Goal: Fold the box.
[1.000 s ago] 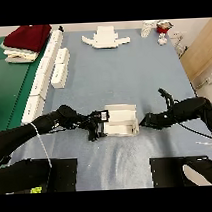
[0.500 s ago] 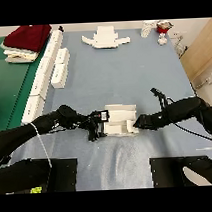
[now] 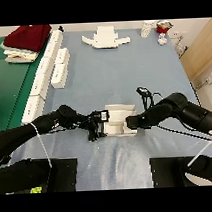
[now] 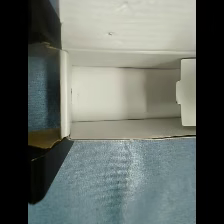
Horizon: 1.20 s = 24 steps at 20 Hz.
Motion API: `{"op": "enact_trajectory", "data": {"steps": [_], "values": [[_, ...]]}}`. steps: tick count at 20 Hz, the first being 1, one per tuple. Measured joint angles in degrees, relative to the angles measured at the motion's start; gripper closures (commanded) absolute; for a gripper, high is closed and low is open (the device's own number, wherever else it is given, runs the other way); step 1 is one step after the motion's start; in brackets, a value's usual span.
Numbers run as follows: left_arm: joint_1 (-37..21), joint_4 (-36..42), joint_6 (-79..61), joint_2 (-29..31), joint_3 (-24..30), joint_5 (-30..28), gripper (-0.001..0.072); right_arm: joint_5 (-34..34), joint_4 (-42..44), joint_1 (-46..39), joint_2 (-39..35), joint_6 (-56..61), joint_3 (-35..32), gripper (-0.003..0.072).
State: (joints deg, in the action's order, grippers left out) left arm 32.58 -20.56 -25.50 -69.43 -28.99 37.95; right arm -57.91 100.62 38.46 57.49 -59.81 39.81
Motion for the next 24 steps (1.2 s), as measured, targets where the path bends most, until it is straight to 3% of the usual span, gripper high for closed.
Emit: {"op": "enact_trajectory", "data": {"steps": [6,13,14,16,17,18,24], "values": [[0.0,0.0,0.0,0.0,0.0,0.02,0.0255,-7.54,-15.61,9.88,9.14,18.8,6.82,0.0257],[0.0,0.0,0.0,0.0,0.0,0.0,0.0254,-8.48,-18.62,12.09,13.81,25.94,8.48,0.0281],[0.0,0.0,0.0,0.0,0.0,0.02,0.0255,-8.11,-18.62,12.15,14.05,26.45,8.52,0.0299],[0.0,0.02,0.0,0.0,0.0,0.02,0.0254,-7.5,-18.6,12.22,14.45,27.04,8.61,0.055],[0.0,0.0,0.0,0.0,0.0,0.04,0.0254,-7.65,-18.82,12.24,14.58,27.3,8.61,0.0637],[0.0,-0.02,0.15,0.0,0.0,0.04,0.0254,-7.93,-18.84,12.24,14.67,27.45,8.61,0.0676],[0.0,0.0,0.09,0.0,0.0,0.02,0.0254,-7.61,-18.6,12.28,14.95,27.8,8.66,0.0682]]}}
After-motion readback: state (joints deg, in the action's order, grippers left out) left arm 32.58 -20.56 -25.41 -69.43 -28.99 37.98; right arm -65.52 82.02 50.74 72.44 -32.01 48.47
